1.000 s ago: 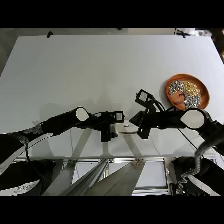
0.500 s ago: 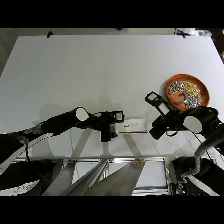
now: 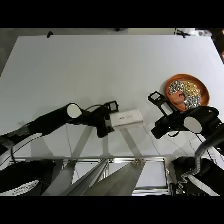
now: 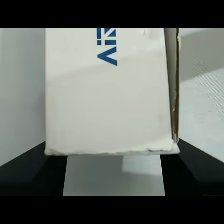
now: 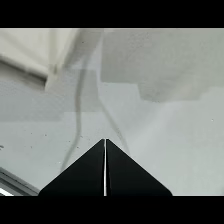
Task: Fold the box and place the chain.
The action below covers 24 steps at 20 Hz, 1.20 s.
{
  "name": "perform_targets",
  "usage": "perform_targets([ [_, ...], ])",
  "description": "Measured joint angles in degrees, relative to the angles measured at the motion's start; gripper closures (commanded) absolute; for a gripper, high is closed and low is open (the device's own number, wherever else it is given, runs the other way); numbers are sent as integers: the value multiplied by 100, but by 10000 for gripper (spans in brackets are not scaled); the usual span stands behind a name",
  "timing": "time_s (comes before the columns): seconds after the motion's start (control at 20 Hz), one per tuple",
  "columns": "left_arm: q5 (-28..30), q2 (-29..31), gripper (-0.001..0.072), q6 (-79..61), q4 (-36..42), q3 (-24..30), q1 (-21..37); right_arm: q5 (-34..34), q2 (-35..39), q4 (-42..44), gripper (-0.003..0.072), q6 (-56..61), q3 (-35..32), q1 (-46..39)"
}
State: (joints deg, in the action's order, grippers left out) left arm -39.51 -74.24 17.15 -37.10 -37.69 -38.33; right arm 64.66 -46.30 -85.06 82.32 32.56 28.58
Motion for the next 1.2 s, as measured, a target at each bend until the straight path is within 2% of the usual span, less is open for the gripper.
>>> perform_targets([
  [0.2,-278,1115,706,1860,-1373,0,944,-13,0,-13,673,15,0,0],
  [0.45,-1137,2435,706,3703,-3040,0,2643,-17,0,-24,673,17,0,0],
  [0.6,-1816,2769,705,4157,-3495,42,3742,-20,0,-24,673,17,0,0],
  [0.75,-2149,2896,704,4437,-3630,321,4607,-22,0,-22,673,17,0,0],
  [1.0,-2149,2953,690,4568,-3735,1003,5130,-20,0,-22,673,17,0,0],
  [1.05,-2127,2962,565,4566,-3762,1093,5169,-20,0,-22,673,17,0,0],
  [1.1,-2122,2962,351,4566,-3812,1156,5193,-20,0,-24,673,17,0,0],
  [1.2,-2190,2962,279,4586,-4041,1241,5228,-20,0,-22,673,17,0,0],
])
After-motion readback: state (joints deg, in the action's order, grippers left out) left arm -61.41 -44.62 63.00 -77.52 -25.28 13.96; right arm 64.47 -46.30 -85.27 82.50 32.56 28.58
